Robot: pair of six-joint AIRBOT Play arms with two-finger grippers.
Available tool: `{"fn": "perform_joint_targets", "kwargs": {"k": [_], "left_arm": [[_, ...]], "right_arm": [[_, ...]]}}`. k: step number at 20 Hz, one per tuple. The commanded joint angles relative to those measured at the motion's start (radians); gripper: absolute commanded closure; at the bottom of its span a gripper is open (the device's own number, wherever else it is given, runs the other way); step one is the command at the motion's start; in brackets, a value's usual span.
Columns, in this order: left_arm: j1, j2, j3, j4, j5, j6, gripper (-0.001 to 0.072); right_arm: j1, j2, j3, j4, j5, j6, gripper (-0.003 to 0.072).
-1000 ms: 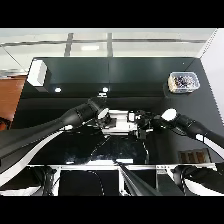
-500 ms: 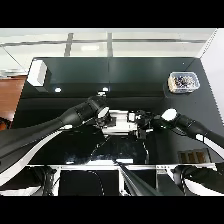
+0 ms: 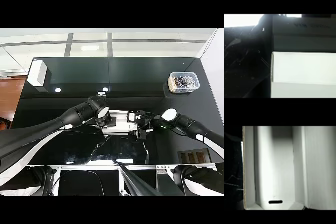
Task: Fold the box and place the chain.
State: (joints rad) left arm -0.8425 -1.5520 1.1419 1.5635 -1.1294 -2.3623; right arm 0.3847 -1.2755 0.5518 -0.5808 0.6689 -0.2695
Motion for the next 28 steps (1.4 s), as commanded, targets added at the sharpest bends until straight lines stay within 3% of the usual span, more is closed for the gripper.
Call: {"fn": "perform_joint_targets", "kwargs": {"k": [1, 5, 6, 7, 8, 12, 15, 18, 20, 22, 24, 28], "left_arm": [[0.000, -0.001, 0.001, -0.005, 0.003, 0.002, 0.0685], [0.000, -0.005, 0.001, -0.005, 0.002, 0.002, 0.0686], [0.000, -0.005, 0.001, -0.005, 0.002, 0.002, 0.0685], [0.000, -0.005, 0.001, -0.005, 0.002, 0.002, 0.0686], [0.000, -0.005, 0.001, -0.005, -0.001, 0.002, 0.0685], [0.001, -0.005, 0.001, -0.005, -0.004, 0.002, 0.0685], [0.001, -0.005, 0.001, -0.005, -0.004, 0.002, 0.0686], [0.001, -0.005, 0.001, -0.005, -0.004, 0.002, 0.0685], [0.000, -0.005, 0.001, -0.005, -0.004, 0.002, 0.0685], [0.000, -0.005, 0.001, -0.005, -0.003, 0.002, 0.0685], [0.000, -0.005, 0.001, -0.005, -0.002, 0.001, 0.0686], [0.000, -0.005, 0.001, -0.005, 0.003, 0.001, 0.0685]], "right_arm": [[0.000, 0.000, 0.000, 0.000, 0.000, 0.000, 0.0563], [0.000, 0.000, 0.000, 0.002, 0.000, 0.001, 0.0562], [0.000, 0.000, 0.000, 0.001, -0.001, 0.027, 0.0497], [-0.002, 0.003, 0.002, 0.000, 0.000, 0.085, 0.0074], [-0.003, 0.014, 0.006, -0.023, 0.006, 0.142, -0.0020], [-0.029, 0.134, 0.022, -0.244, 0.151, 0.264, -0.0018], [-0.053, 0.171, 0.021, -0.268, 0.199, 0.265, -0.0015], [-0.032, 0.169, 0.021, -0.249, 0.153, 0.237, 0.0273], [-0.013, 0.165, 0.020, -0.215, 0.110, 0.216, 0.0392], [0.009, 0.154, 0.020, -0.178, 0.059, 0.212, 0.0395], [0.014, 0.147, 0.020, -0.129, 0.045, 0.213, 0.0563], [0.015, 0.139, 0.020, -0.036, 0.048, 0.213, 0.0564]]}}
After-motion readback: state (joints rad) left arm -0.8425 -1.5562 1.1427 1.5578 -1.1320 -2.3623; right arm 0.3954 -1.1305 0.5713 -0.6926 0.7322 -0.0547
